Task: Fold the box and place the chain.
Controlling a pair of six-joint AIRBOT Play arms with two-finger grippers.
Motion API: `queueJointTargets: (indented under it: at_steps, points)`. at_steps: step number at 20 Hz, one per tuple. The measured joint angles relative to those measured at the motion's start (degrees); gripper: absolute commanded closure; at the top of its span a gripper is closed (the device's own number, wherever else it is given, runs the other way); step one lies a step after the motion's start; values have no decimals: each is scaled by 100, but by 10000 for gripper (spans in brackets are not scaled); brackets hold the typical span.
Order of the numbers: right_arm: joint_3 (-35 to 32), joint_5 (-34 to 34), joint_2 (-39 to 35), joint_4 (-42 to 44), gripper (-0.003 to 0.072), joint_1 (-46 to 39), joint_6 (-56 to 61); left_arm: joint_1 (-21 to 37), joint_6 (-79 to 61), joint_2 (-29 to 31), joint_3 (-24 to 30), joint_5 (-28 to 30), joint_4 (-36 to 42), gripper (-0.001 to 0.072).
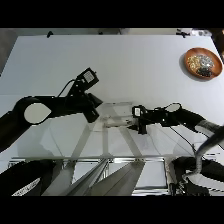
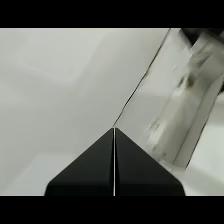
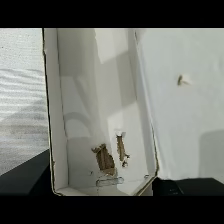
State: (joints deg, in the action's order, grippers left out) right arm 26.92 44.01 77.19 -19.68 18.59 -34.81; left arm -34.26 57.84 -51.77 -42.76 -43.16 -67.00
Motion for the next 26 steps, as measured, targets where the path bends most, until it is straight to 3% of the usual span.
queueJointTargets:
  at_steps: [1,2,5,6,11,15,16,26]
  points:
    - [0,2,0,0,283,0,0,105,114,96,72,-181,-264,691]
    - [0,0,0,0,283,0,0,181,101,155,168,-315,-413,621]
    - [0,0,2,0,283,0,0,313,-625,229,577,-546,-396,314]
    - [0,0,0,0,283,0,0,330,-927,201,708,-584,-286,273]
    - [0,2,0,0,283,0,0,372,-2402,-267,1045,-461,636,246]
    - [0,0,0,2,283,0,0,378,-3289,-656,1106,-142,1331,265]
    - [0,0,2,0,283,0,0,378,-3401,-732,1110,-125,1386,322]
    - [0,0,0,2,283,0,0,378,-4280,-1215,1128,-229,1672,325]
